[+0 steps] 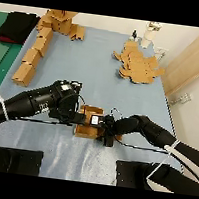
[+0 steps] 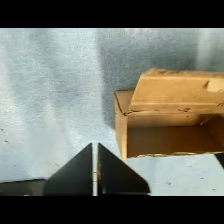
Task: Fold the box.
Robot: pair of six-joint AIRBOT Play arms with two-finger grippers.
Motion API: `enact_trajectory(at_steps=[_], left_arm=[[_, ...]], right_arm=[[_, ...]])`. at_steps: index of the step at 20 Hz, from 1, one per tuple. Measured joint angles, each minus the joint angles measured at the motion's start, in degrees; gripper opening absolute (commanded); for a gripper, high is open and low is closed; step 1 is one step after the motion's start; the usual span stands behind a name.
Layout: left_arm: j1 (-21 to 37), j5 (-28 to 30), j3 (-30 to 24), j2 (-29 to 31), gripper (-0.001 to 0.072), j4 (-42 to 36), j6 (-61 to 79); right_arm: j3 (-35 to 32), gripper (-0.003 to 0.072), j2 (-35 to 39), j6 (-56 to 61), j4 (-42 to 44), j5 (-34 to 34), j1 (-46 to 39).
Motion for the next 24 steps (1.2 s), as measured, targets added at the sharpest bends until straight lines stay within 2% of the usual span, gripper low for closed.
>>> enact_trajectory(at_steps=[3, 6, 8, 11, 13, 16, 19, 20, 21, 22, 24], left_arm=[[1.7, -3.8, -1.0, 1.1, 0.0009, 0.0, 5.4], [8.9, -6.4, -6.0, 3.8, 0.0009, -3.5, 15.3], [17.7, -6.5, -10.7, 5.7, 0.001, -11.8, 28.0], [32.3, -6.3, -16.5, 7.1, 0.0012, -29.4, 53.9], [38.4, -5.6, -18.4, 7.5, 0.0012, -37.9, 70.8], [41.5, -1.4, -19.8, 7.6, 0.0012, -42.7, 89.4], [40.0, 7.2, -20.5, 7.6, 0.0016, -44.5, 104.5], [38.8, 9.9, -20.7, 7.6, 0.0235, -44.9, 108.8], [37.4, 12.6, -20.8, 7.5, 0.0574, -45.0, 113.1], [36.3, 14.8, -21.0, 7.4, 0.0678, -45.0, 116.6], [34.8, 17.6, -22.3, 7.1, 0.0682, -45.1, 121.9]], right_arm=[[0.0, 0.0516, 0.0, 0.0, 0.0, 0.0, 0.0], [0.0, 0.0516, 0.0, 0.0, 0.0, 0.0, 0.0], [0.0, 0.0516, 0.0, 0.0, 0.0, 0.0, 0.0], [0.0, 0.0516, 0.0, 0.0, 0.0, 0.0, 0.0], [0.0, 0.0516, 0.0, 0.0, 0.0, 0.0, 0.0], [0.0, 0.0515, 0.0, 0.0, 0.0, 0.0, 0.0], [0.0, 0.0516, 0.0, 0.0, 0.0, 0.0, 0.0], [0.0, 0.0516, 0.0, 0.0, 0.0, 0.0, 0.0], [0.0, 0.0516, 0.0, 0.0, 0.0, 0.0, 0.0], [0.0, 0.0516, 0.0, 0.0, 0.0, 0.0, 0.0], [0.0, 0.0516, 0.0, 0.0, 0.0, 0.0, 0.0]])
